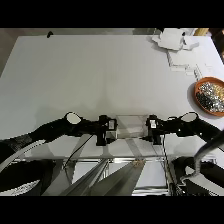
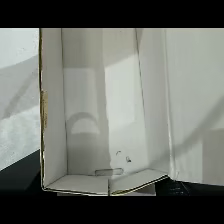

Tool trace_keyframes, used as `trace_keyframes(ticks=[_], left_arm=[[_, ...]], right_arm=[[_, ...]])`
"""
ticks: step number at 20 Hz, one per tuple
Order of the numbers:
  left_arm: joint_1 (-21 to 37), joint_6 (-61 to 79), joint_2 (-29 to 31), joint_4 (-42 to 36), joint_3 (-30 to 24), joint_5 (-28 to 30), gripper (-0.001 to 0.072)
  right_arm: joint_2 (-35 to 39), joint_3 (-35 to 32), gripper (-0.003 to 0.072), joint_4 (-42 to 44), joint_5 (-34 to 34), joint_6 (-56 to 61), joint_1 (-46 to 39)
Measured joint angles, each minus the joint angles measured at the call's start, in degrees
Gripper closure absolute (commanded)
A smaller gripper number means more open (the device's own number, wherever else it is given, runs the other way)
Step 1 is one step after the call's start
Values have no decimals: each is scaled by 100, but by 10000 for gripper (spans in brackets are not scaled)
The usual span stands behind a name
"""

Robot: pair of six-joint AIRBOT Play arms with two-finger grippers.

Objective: Fold the box and place the chain.

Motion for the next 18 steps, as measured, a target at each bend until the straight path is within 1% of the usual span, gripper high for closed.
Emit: trace_keyframes(ticks=[1,3,8,18], left_arm=[[48,-61,11,-9,-9,-105,11],[133,-177,4,192,-48,-101,10],[181,-334,-13,280,-74,-177,10],[-72,-280,-162,-243,-7,155,10]], right_arm=[[0,0,283,7,-11,-7,2],[0,0,283,2,-11,-4,2],[0,0,283,-11,-7,-15,2],[0,0,283,-20,0,-17,2]])
